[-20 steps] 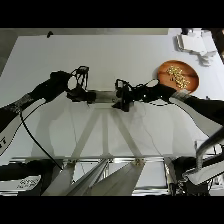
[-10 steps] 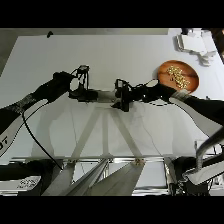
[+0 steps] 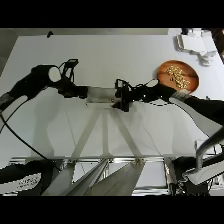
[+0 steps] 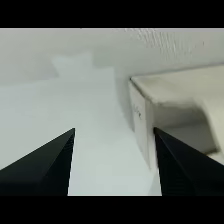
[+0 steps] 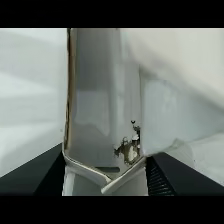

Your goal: Fold the box and place the chain.

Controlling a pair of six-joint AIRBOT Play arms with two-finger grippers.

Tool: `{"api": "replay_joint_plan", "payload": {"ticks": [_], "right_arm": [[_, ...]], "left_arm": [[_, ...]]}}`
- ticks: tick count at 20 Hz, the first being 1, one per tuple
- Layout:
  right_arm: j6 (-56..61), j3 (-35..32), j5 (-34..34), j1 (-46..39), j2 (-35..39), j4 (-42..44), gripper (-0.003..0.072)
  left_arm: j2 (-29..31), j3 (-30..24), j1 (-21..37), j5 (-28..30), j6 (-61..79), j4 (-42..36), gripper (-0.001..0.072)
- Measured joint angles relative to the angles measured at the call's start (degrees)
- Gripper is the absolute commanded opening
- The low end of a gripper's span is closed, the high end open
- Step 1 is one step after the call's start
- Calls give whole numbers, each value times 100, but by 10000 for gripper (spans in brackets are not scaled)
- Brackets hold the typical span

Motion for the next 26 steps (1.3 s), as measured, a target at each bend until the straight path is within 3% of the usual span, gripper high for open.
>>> {"api": "replay_joint_plan", "payload": {"ticks": [7,8,18,26], "right_arm": [[7,-4,-2,0,2,7,428],[7,-4,-2,0,2,7,428],[7,-4,-2,0,2,11,428],[7,-4,2,-4,2,9,428]], "left_arm": [[52,-4,1016,-365,3899,-1720,591],[-9,-7,1095,-380,4465,-1836,701],[-1032,-13,1373,-553,9709,-3167,700],[-1360,-28,1499,-778,11661,-3875,697]]}}
